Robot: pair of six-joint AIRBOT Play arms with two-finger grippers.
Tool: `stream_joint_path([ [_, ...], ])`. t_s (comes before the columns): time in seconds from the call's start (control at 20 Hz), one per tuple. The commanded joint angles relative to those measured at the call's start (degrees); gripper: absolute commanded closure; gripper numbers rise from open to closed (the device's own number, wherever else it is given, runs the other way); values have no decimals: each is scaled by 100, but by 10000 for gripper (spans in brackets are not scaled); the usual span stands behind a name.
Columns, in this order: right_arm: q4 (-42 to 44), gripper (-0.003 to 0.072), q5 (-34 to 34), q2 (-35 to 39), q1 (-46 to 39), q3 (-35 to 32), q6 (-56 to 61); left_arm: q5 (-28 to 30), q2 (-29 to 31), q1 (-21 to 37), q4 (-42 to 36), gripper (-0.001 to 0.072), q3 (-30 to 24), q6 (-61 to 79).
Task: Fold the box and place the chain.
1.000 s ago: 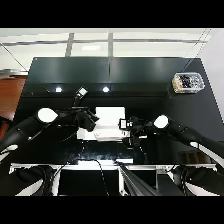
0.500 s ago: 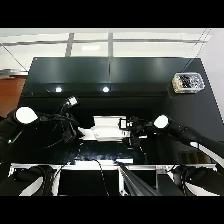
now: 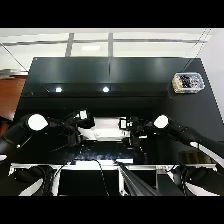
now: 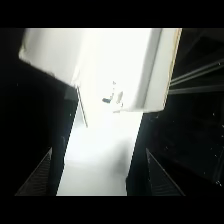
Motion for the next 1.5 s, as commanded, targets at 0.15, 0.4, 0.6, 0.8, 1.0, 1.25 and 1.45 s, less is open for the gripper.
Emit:
stream_joint_path([
  [0.15,2,320,2,-4,7,-4,0,505,-542,-570,-133,20,-28,192],
  [0.4,0,319,0,-4,7,-4,0,472,-619,-638,-173,140,-26,195],
  [0.6,0,319,2,-4,7,-4,0,170,-616,-638,-151,217,-26,195],
  [0.8,0,320,0,-4,7,-4,0,212,-616,-638,-310,218,-26,269],
  [1.0,0,320,2,-4,7,-4,0,575,-616,-638,-282,369,-26,476],
  [1.25,0,320,0,-4,7,-2,0,820,-616,-658,-369,482,-26,476],
  [1.45,2,320,0,-4,7,-4,0,1008,-616,-769,-367,487,-26,481],
])
